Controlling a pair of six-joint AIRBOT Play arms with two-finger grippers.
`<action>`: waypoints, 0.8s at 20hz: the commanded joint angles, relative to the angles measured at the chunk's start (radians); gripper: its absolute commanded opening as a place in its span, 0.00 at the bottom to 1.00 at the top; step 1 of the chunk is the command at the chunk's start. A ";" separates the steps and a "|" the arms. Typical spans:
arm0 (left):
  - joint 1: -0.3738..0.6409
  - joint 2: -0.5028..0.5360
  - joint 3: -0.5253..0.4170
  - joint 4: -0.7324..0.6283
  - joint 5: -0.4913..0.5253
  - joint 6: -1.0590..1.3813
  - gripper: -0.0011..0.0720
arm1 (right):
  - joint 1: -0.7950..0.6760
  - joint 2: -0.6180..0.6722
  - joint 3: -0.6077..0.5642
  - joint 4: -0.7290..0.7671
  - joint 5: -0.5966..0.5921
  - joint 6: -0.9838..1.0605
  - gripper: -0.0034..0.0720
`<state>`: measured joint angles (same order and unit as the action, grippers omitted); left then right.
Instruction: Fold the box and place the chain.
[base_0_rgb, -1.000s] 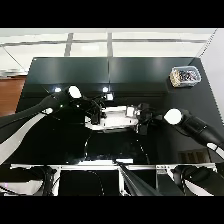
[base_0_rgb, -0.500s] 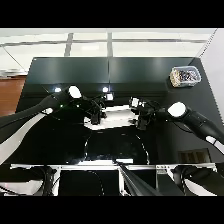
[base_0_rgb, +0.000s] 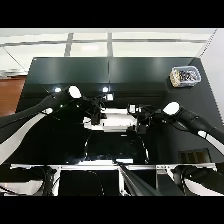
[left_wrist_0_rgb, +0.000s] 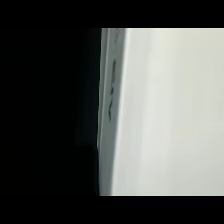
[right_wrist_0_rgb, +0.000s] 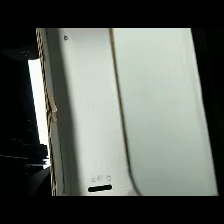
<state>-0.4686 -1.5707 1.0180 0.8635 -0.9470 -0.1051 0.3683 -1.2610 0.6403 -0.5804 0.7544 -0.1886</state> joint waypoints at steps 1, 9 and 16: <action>0.000 0.000 0.001 0.001 -0.022 -0.003 0.05 | 0.000 -0.037 0.000 0.008 0.019 -0.066 0.91; 0.000 0.000 0.001 0.000 -0.022 -0.004 0.05 | 0.000 -0.084 0.000 0.001 0.000 -0.054 0.91; 0.000 0.000 0.001 0.000 -0.022 -0.004 0.05 | 0.016 -0.090 0.000 -0.078 -0.034 0.032 0.91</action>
